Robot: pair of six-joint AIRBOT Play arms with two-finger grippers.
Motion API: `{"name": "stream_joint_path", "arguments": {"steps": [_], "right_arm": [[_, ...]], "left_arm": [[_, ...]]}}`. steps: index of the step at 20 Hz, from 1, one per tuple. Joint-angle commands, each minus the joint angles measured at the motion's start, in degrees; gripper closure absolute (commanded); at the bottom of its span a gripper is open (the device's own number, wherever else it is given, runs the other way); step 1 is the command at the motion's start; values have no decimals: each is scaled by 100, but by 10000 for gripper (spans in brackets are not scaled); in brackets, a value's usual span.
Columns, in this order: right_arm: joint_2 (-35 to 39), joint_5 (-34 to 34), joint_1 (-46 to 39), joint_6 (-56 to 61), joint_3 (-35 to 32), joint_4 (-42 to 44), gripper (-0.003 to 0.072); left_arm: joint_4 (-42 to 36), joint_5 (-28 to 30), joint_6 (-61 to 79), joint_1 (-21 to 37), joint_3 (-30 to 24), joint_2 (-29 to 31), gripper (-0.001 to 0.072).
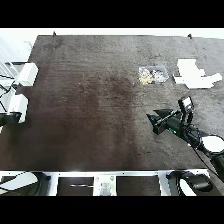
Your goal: Fold the box and place the chain.
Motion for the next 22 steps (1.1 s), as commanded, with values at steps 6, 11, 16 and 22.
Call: {"name": "stream_joint_path", "arguments": {"steps": [6, 11, 16, 22], "right_arm": [[76, -7, -9, 4, 216, 304, 177], [549, -533, -514, 28, 564, 306, 674], [1235, -1582, -1215, 26, 553, 302, 677], [1364, -2328, -1349, 22, 173, 293, 680]], "left_arm": [[219, -1200, -671, 2, 575, 1117, 21], [-1082, -2175, -367, -164, 1060, 1749, 696], [-1528, -1067, 223, -1268, 922, 3003, 698], [-1698, 258, 319, -3510, 214, 3930, 698]]}}
